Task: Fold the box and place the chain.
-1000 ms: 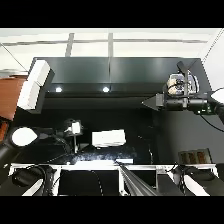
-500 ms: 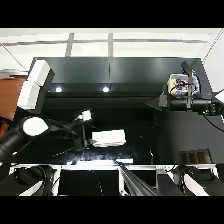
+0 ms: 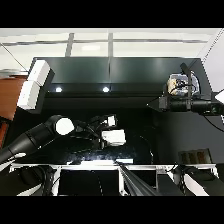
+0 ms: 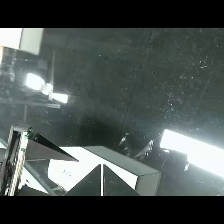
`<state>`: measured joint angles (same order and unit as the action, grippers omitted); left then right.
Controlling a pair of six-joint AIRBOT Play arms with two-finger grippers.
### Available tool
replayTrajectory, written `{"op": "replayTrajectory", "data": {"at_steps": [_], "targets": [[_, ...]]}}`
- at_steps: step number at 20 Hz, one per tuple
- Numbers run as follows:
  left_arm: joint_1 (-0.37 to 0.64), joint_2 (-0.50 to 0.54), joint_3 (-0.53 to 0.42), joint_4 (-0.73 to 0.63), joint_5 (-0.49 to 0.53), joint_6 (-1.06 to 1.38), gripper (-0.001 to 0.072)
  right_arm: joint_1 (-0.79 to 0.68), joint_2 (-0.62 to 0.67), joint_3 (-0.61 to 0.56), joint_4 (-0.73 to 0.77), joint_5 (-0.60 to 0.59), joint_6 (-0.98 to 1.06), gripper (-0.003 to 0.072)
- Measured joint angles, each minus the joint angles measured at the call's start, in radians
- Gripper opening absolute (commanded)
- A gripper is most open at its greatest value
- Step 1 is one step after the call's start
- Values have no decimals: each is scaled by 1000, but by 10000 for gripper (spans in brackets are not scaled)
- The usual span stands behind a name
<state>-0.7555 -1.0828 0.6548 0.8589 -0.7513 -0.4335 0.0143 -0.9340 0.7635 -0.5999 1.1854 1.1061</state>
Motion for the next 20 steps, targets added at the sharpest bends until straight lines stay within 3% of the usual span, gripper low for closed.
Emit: {"op": "replayTrajectory", "data": {"at_steps": [20], "targets": [[-19, -64, 4, 66, -7, -71, 717, 0, 0, 0, -4, -3, -1, 28]]}}
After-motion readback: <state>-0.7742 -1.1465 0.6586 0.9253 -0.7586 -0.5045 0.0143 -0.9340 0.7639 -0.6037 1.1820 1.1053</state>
